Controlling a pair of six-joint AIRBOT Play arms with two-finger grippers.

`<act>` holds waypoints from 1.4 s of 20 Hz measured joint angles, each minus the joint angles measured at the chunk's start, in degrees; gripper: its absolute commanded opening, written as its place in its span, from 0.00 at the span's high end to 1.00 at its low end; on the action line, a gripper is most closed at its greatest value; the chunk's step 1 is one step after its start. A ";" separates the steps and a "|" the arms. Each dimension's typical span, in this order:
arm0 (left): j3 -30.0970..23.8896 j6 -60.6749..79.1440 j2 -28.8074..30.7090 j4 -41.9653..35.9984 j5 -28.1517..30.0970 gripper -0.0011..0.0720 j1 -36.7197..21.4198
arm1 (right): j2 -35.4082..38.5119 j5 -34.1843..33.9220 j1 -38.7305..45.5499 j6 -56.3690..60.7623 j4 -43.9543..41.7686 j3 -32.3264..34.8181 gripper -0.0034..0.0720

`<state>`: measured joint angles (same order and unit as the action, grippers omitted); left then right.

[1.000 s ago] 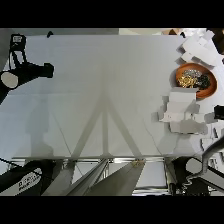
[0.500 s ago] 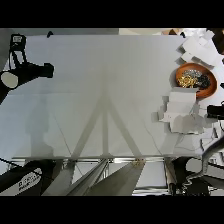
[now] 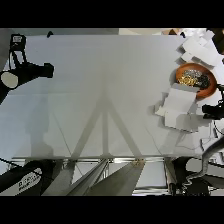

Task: Fold the box and place the chain.

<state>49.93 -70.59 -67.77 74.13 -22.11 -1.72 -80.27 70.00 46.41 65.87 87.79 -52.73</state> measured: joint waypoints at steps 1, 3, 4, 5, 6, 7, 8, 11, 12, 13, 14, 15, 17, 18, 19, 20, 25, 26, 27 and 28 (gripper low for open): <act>0.00 0.00 0.00 0.00 0.00 0.03 0.00 | 0.42 1.86 0.00 -1.53 -2.12 0.00 0.95; 0.00 0.00 0.00 0.00 0.00 0.03 0.00 | 2.01 4.79 0.00 -3.58 -7.39 0.00 0.95; 0.00 0.00 0.00 0.00 0.00 0.03 0.00 | 3.15 5.75 -0.07 -4.31 -10.43 0.00 0.95; 0.00 0.00 0.00 0.00 0.00 0.03 0.00 | 4.42 6.49 -0.33 -4.76 -13.11 0.00 0.95; 0.00 0.00 0.00 0.00 0.02 0.03 0.00 | 5.97 7.08 -1.01 -5.22 -15.45 0.00 0.95; 0.00 0.00 0.00 0.00 0.02 0.03 0.00 | 7.52 7.52 -2.08 -5.55 -17.03 0.00 0.95; 0.00 0.00 0.00 0.00 0.02 0.03 0.00 | 9.22 7.80 -3.78 -5.97 -18.43 0.00 0.95; 0.00 0.00 0.00 0.02 0.00 0.03 0.00 | 13.86 6.75 -10.97 -7.10 -21.42 0.00 0.95; 0.00 0.00 0.00 0.02 0.00 0.03 0.00 | 15.19 5.29 -14.01 -7.26 -22.53 0.00 0.95; 0.00 0.00 0.00 0.02 0.00 0.03 0.00 | 16.20 3.23 -17.22 -7.43 -24.06 0.00 0.95; 0.00 0.00 0.00 0.00 0.02 0.03 0.00 | 16.96 1.16 -20.28 -7.50 -25.66 0.02 0.95; 0.00 0.00 0.00 0.02 0.00 0.03 0.00 | 17.46 -1.22 -23.41 -7.63 -27.10 0.13 0.95; 0.00 0.00 0.00 0.00 0.00 0.03 0.00 | 18.05 -6.91 -29.70 -7.67 -29.92 0.55 0.95; 0.00 0.00 0.00 0.02 0.00 0.03 0.00 | 18.10 -9.99 -32.65 -7.67 -31.10 0.85 0.95; 0.00 0.00 0.00 0.02 0.00 0.03 0.00 | 18.05 -12.55 -35.08 -7.67 -31.95 1.31 0.95; 0.00 0.00 0.00 0.02 0.00 0.03 0.00 | 17.81 -15.23 -37.31 -7.67 -32.70 2.05 0.95; 0.00 0.00 0.00 0.02 0.00 0.03 0.00 | 17.16 -29.33 -44.81 -10.45 -39.89 11.28 0.95; 0.00 0.00 0.00 0.02 0.00 0.03 0.00 | 17.03 -32.48 -46.16 -12.15 -42.69 13.64 0.95; 0.00 0.00 0.00 0.02 0.00 0.03 0.00 | 16.81 -35.45 -47.50 -13.88 -45.18 15.93 0.95; 0.00 0.00 0.00 0.02 0.00 0.03 0.00 | 16.55 -38.45 -48.89 -15.43 -47.28 18.16 0.95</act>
<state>49.93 -70.59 -67.77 74.15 -22.11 -1.72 -63.72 31.55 -2.48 50.43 40.51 -34.57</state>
